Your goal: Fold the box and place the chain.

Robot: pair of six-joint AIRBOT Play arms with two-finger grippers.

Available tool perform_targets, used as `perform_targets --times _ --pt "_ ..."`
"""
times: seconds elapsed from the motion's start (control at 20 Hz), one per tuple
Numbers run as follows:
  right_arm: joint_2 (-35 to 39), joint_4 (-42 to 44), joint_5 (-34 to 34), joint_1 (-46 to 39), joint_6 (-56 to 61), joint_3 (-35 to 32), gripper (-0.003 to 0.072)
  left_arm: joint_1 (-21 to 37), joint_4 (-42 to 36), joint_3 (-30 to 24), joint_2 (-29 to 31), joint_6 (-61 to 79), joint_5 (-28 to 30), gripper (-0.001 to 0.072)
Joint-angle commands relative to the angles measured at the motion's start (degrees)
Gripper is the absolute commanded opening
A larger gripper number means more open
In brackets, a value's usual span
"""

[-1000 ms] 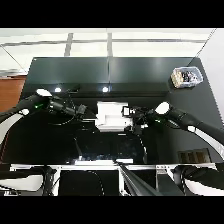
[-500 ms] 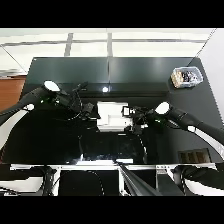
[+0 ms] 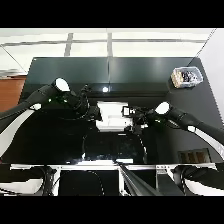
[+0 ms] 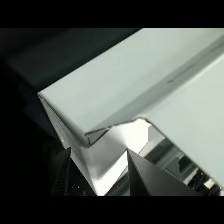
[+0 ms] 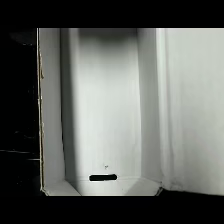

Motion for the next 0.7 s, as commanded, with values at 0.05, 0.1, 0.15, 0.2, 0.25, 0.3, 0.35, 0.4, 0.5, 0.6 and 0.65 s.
perform_targets --times 0.05,0.1,0.15,0.2,0.25,0.3,0.35,0.4,0.5,0.6,0.65 --pt "-0.04 0.02 0.02 0.02 0.02 0.04 0.0319 -1.97 3.61 0.63 0.04 -4.68 2.97 0.0407" --pt "-0.04 0.02 0.02 0.02 0.02 0.04 0.0319 -2.43 3.76 0.63 0.04 -5.11 3.78 0.0406" --pt "-0.04 0.00 0.00 0.02 0.00 0.04 0.0319 -2.99 4.04 0.63 0.04 -6.08 4.63 0.0405" --pt "-0.02 0.00 0.02 0.02 0.00 0.04 0.0319 -3.69 4.72 0.66 0.04 -7.21 5.46 0.0395" --pt "-0.04 0.00 0.00 0.02 0.00 0.04 0.0319 -4.39 5.62 0.70 0.04 -8.22 6.05 0.0346" --pt "-0.04 0.00 0.00 0.02 0.02 0.04 0.0319 -5.22 6.51 0.87 0.04 -8.98 6.25 0.0278" --pt "-0.04 0.02 0.00 0.02 0.02 0.04 0.0319 -5.97 7.10 1.14 0.04 -9.40 6.25 0.0269" --pt "-0.04 0.02 0.02 0.02 0.02 0.04 0.0319 -6.67 7.52 1.46 0.04 -10.47 6.23 0.0269" --pt "-0.04 0.00 0.02 0.02 0.02 0.04 0.0319 -7.93 11.37 2.45 0.04 -14.34 6.19 0.0269" --pt "-0.04 0.00 0.00 0.02 0.00 0.04 0.0319 -9.18 16.65 3.74 0.04 -18.56 5.99 0.0270" --pt "-0.04 0.02 0.02 0.02 0.02 0.04 0.0319 -9.88 19.32 4.33 0.04 -21.03 5.99 0.0270"
